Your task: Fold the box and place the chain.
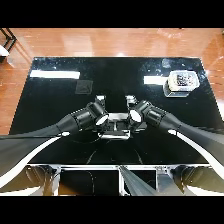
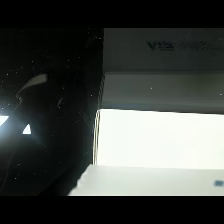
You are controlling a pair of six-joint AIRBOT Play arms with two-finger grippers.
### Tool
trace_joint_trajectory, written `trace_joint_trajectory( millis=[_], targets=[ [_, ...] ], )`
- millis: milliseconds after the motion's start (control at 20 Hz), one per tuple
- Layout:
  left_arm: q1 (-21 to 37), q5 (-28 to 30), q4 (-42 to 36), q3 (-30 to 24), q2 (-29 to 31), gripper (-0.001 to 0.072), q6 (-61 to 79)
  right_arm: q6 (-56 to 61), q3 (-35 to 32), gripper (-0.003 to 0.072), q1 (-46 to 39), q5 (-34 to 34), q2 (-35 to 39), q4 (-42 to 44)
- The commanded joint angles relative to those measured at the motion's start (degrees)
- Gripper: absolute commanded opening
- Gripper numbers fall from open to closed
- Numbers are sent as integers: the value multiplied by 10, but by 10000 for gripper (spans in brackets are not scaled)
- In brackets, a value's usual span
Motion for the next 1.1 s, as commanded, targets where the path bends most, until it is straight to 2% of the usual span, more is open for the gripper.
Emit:
trace_joint_trajectory(
  millis=[0,50,100,200,250,550,600,650,700,1050],
  targets=[
    [0,1,0,0,0,18,0,0,0,235,0,-5,-3,-1],
    [0,1,0,0,0,18,0,0,0,196,0,-7,-3,0],
    [0,1,0,0,0,18,0,-1,0,117,0,-8,-3,2],
    [0,0,0,0,0,18,0,-1,0,106,0,-10,-3,5],
    [0,1,0,0,0,18,0,-1,0,23,0,-10,-3,6],
    [0,1,0,0,0,18,0,0,0,23,0,-9,-3,14],
    [0,1,0,0,0,18,0,0,0,32,0,-7,-3,14],
    [0,0,0,0,0,18,0,0,0,142,0,0,-3,14],
    [0,0,0,0,0,18,0,0,0,369,0,6,-3,13],
    [0,0,-2,0,0,18,0,0,0,369,0,17,-3,11]
  ],
)
